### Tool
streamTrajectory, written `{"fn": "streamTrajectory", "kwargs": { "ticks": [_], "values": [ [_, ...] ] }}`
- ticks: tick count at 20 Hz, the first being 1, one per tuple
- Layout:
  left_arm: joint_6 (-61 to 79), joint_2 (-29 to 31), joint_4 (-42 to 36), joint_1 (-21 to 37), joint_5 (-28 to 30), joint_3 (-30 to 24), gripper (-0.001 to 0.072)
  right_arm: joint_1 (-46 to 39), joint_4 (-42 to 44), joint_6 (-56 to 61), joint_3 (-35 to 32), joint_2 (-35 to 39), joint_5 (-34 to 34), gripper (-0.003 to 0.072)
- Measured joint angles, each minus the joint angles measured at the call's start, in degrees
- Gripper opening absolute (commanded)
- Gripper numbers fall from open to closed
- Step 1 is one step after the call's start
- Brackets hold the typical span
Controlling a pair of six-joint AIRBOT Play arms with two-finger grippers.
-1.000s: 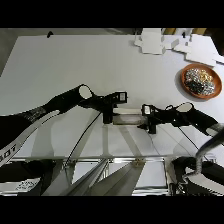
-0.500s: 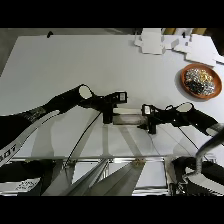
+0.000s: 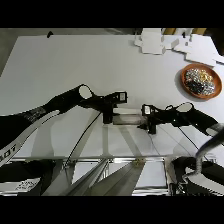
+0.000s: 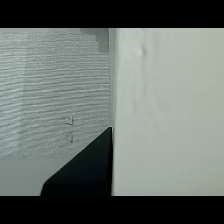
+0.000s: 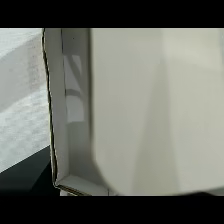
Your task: Fold the box and place the chain.
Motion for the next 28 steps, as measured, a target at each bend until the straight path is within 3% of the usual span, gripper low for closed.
{"fn": "streamTrajectory", "kwargs": {
  "ticks": [1, 2, 4, 6, 13, 15, 18, 20, 22, 28],
  "values": [
    [0.0, -0.2, 1.2, 0.0, -0.5, -0.1, 0.0305, 0.0, -0.1, 0.0, 0.0, 0.0, 0.5, 0.034],
    [0.0, 0.0, 0.8, 0.0, -0.5, -0.1, 0.0419, 0.1, -0.2, -0.2, 0.0, 0.0, 0.6, 0.034],
    [0.0, 0.0, 0.6, 0.0, -0.7, -0.1, 0.05, 0.1, -0.2, -0.2, 0.0, 0.0, 0.3, 0.034],
    [0.1, 0.1, 0.2, 0.0, -0.6, 0.0, 0.0531, 0.1, -0.1, -0.2, 0.0, 0.0, 0.2, 0.034],
    [-1.5, 3.2, 1.5, 1.3, -1.0, 0.0, 0.0528, 0.1, 0.0, 0.0, 0.0, 0.0, -0.1, 0.034],
    [-4.9, 5.1, 4.1, 2.0, -1.2, 0.0, 0.0479, 0.1, 0.0, 0.0, 0.0, 0.0, -0.1, 0.034],
    [-12.7, 8.5, 11.5, 2.6, -2.6, 0.0, 0.0461, 0.1, 0.0, 0.0, 0.0, 0.0, -0.1, 0.034],
    [-18.0, 10.9, 16.1, 2.6, -4.0, 0.0, 0.0276, 0.1, 0.0, 0.0, 0.0, 0.0, -0.1, 0.034],
    [-22.8, 13.4, 19.2, 2.2, -6.0, 0.0, 0.0003, 0.1, 0.0, 0.0, 0.0, 0.0, -0.1, 0.034],
    [-32.8, 18.5, 23.1, -4.0, -12.3, 0.0, 0.0002, 0.1, 0.0, 0.0, 0.0, 0.0, -0.1, 0.034]
  ]
}}
